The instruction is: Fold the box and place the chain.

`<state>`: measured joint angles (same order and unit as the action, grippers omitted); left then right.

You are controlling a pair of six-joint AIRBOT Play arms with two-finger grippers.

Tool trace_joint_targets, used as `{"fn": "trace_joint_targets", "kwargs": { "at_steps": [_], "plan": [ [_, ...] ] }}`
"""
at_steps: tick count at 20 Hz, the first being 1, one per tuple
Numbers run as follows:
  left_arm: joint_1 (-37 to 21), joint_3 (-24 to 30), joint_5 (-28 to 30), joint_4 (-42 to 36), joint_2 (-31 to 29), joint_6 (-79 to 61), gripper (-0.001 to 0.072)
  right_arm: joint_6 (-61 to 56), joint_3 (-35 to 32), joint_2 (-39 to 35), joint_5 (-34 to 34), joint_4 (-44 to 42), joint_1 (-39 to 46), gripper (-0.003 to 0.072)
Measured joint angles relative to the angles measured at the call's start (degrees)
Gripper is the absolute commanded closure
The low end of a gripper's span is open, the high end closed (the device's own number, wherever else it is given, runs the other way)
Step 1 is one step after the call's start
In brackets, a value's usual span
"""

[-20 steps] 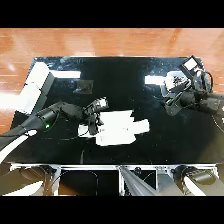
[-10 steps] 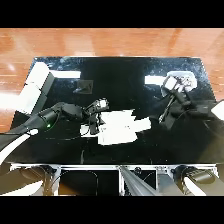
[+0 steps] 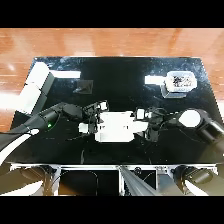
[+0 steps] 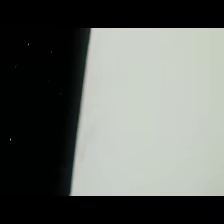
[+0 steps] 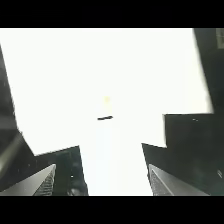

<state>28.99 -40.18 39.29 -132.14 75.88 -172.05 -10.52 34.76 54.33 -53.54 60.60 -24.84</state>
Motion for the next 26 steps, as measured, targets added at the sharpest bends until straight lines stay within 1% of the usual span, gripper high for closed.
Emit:
{"fn": "trace_joint_targets", "kwargs": {
  "at_steps": [4,8,12,17,22,26],
  "plan": [
    [0.0,0.0,-0.5,2.6,0.0,0.0,0.0691,3.6,-0.5,2.8,1.7,2.8,-3.7,-0.0034],
    [0.0,0.0,-0.7,3.3,0.0,0.0,0.0691,5.0,-0.8,4.3,3.1,3.8,-6.6,-0.0034],
    [0.0,0.0,-0.7,3.4,0.0,0.0,0.0691,5.4,-2.3,5.2,5.2,2.6,-9.1,-0.0034],
    [0.0,0.0,-0.7,2.6,0.0,0.0,0.0691,5.4,-3.4,6.4,8.3,-1.8,-10.7,-0.0034],
    [0.0,0.0,-0.9,2.0,0.0,0.0,0.0691,-0.3,-4.0,9.2,15.1,-5.8,-13.3,-0.0034],
    [0.0,0.0,-0.7,1.2,0.0,0.0,0.0691,-6.1,-4.2,9.0,19.1,-6.5,-12.9,-0.0034]
  ]
}}
